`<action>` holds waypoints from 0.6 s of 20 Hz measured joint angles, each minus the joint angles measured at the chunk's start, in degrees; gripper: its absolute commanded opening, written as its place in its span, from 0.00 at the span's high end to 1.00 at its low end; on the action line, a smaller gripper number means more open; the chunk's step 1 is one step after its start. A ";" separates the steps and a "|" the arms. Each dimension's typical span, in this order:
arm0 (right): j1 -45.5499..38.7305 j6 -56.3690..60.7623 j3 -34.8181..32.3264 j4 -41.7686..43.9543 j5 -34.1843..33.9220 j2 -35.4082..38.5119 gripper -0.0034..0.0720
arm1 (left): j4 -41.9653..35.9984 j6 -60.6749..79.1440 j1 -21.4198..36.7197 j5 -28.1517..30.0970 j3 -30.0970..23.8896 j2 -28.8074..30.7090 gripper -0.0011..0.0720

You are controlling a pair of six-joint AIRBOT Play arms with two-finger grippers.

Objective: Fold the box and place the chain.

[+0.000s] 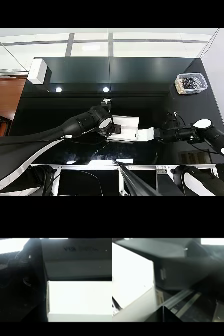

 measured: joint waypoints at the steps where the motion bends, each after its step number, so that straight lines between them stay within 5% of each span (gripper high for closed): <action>1: 0.04 -0.55 0.81 0.24 0.52 -0.02 0.74 | 0.00 0.00 0.00 -0.02 0.00 0.00 0.95; 2: 0.04 -0.96 1.55 0.44 0.92 -0.09 0.37 | 0.00 0.00 0.00 -0.02 0.00 0.00 0.95; 3: 0.09 -1.29 2.29 0.52 1.46 -0.11 0.16 | 0.00 0.00 0.00 -0.02 0.00 0.00 0.95; 12: 6.75 2.69 5.03 4.85 1.29 -0.13 0.16 | 0.00 -0.02 0.00 -0.02 0.00 0.00 0.95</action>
